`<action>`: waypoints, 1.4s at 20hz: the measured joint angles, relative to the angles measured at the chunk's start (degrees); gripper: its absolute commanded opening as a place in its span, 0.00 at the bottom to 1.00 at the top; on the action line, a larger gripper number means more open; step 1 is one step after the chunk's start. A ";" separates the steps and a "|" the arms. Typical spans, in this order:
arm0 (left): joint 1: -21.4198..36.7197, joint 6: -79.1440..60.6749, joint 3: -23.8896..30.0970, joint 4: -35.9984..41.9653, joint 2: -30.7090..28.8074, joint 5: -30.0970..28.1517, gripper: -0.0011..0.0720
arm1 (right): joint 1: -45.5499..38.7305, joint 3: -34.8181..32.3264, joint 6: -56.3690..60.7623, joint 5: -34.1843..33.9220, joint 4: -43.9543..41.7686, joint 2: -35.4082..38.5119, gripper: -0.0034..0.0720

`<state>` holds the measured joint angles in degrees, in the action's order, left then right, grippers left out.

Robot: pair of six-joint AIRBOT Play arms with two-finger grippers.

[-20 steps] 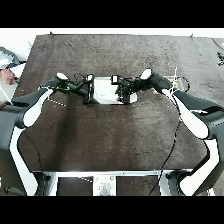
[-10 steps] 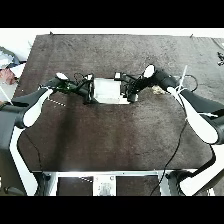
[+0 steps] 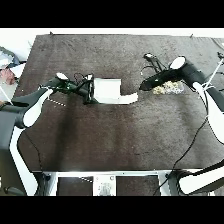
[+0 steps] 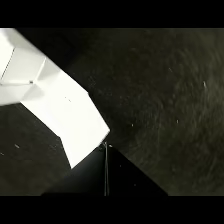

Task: Fold the box and place the chain.

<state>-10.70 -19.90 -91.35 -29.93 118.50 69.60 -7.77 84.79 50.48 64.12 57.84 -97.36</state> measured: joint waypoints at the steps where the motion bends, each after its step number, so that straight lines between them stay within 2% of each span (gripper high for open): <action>1: 0.00 0.00 0.00 0.00 0.04 0.00 0.65 | -1.03 -0.98 0.76 0.17 -1.79 0.09 0.03; 11: 0.00 0.00 0.15 0.42 0.50 0.00 0.65 | -3.87 -13.94 2.93 -6.29 -11.26 0.22 0.03; 16: 0.00 -0.02 0.37 0.50 0.59 -0.13 0.65 | -3.04 -16.46 1.97 -8.55 -15.34 0.11 0.03; 23: -0.07 -0.04 0.46 0.48 0.59 -0.24 0.65 | 2.19 -18.18 -0.24 -13.11 -21.73 0.11 0.04; 24: -0.07 -0.04 0.46 0.46 0.59 -0.24 0.65 | 2.54 -18.25 -0.66 -13.49 -22.93 0.11 0.19; 25: -0.07 -0.04 0.46 0.46 0.59 -0.24 0.65 | 2.82 -18.25 -0.92 -13.64 -24.28 0.11 0.41; 26: -0.07 -0.04 0.46 0.46 0.59 -0.24 0.65 | 3.04 -18.29 -1.09 -13.62 -25.38 0.11 0.48; 28: -0.07 -0.07 0.46 0.44 0.59 -0.22 0.65 | 3.28 -18.29 -1.44 -13.57 -27.89 0.11 0.48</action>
<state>-10.76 -19.97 -90.89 -29.50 119.09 69.38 -4.49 66.50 49.04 50.54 29.95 -97.25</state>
